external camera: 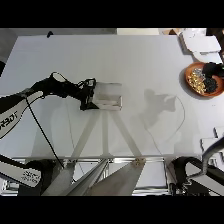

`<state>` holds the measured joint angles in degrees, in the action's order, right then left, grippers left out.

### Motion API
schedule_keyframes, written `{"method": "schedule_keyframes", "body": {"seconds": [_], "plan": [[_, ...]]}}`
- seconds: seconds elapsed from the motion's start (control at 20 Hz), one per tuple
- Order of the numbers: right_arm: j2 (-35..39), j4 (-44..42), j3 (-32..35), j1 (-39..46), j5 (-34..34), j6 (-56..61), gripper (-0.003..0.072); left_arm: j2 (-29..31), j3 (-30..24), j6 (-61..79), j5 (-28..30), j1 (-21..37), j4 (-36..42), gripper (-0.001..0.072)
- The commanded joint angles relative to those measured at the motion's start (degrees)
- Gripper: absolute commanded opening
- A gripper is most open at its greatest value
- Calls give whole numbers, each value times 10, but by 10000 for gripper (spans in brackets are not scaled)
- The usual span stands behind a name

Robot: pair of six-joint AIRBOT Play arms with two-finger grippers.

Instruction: Fold the box and place the chain.

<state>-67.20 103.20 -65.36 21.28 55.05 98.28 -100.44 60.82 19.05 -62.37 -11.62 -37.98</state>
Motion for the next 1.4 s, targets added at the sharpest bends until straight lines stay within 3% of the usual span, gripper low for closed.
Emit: {"method": "schedule_keyframes", "body": {"seconds": [0.0,0.25,0.35,0.6,0.9,1.0,1.05,1.1,1.35], "plan": [[-98,-1,-12,10,-59,-28,361,0,0,0,0,0,0,316],[-254,-7,-97,15,-53,-17,364,0,0,0,0,0,0,316],[-290,-22,-136,33,-47,28,409,0,0,0,0,0,0,316],[-316,-71,-150,91,-44,50,411,0,0,0,0,0,0,316],[-353,-136,-150,99,-46,15,407,0,0,0,0,0,0,316],[-358,-141,-150,99,-48,15,343,0,0,0,0,0,0,316],[-358,-141,-150,99,-49,5,232,0,0,0,0,0,0,316],[-357,-144,-150,99,-44,-27,25,0,0,0,0,0,0,316],[-333,-155,-150,99,-4,-89,11,0,0,0,0,0,0,316]]}}
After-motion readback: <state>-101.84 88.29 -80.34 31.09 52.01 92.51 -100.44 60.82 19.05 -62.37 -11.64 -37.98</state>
